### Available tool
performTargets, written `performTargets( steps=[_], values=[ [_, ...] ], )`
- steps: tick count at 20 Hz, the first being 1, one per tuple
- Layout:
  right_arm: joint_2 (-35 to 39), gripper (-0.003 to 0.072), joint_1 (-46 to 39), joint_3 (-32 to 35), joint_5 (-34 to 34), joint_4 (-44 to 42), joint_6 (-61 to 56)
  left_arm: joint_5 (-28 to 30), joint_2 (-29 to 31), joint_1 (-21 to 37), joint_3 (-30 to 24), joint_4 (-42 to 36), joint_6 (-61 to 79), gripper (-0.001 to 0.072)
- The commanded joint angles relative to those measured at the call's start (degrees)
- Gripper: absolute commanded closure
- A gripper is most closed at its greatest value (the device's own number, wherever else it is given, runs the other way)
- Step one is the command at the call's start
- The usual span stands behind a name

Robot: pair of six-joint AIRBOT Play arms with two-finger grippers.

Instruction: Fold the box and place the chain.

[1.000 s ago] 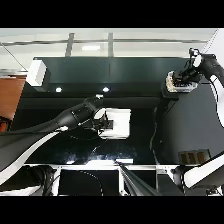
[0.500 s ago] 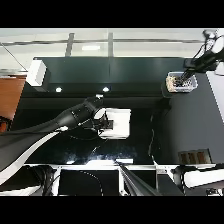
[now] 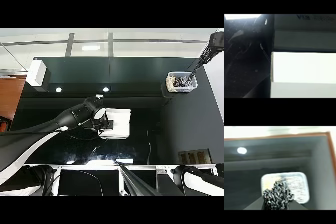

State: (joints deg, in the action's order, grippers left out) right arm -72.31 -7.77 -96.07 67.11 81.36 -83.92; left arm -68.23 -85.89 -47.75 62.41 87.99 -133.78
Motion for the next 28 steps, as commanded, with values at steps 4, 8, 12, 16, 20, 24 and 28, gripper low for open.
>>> performTargets(
  steps=[4, 8, 12, 16, 20, 24, 28],
  values=[
    [13.0, 0.0675, 2.1, 0.0, 4.3, -15.3, 5.8, 0.0, 0.0, 0.0, 0.0, 0.0, 0.0, 0.0681],
    [17.8, 0.0676, 6.0, 0.0, 6.1, -20.1, 6.4, 0.0, 0.0, 0.0, 0.0, 0.0, 0.0, 0.0681],
    [18.5, 0.0679, 12.1, 0.6, 13.7, -20.2, 8.2, 0.0, 0.0, 0.0, 0.0, 0.0, 0.0, 0.0681],
    [18.5, 0.0678, 18.7, 5.2, 20.6, -24.5, 10.0, 0.0, 0.0, 0.0, 0.0, 0.0, 0.0, 0.0681],
    [18.4, 0.0678, 22.8, 9.6, 21.8, -32.4, 10.0, 0.0, 0.0, 0.0, 0.0, 0.0, 0.0, 0.0681],
    [18.1, 0.0677, 23.6, 11.3, 20.9, -39.5, 10.0, 0.0, 0.0, 0.0, 0.0, 0.0, 0.0, 0.0681],
    [16.9, 0.0677, 23.6, 12.2, 16.9, -43.2, 10.3, 0.0, 0.0, 0.0, 0.0, 0.0, 0.0, 0.0681]
  ],
)
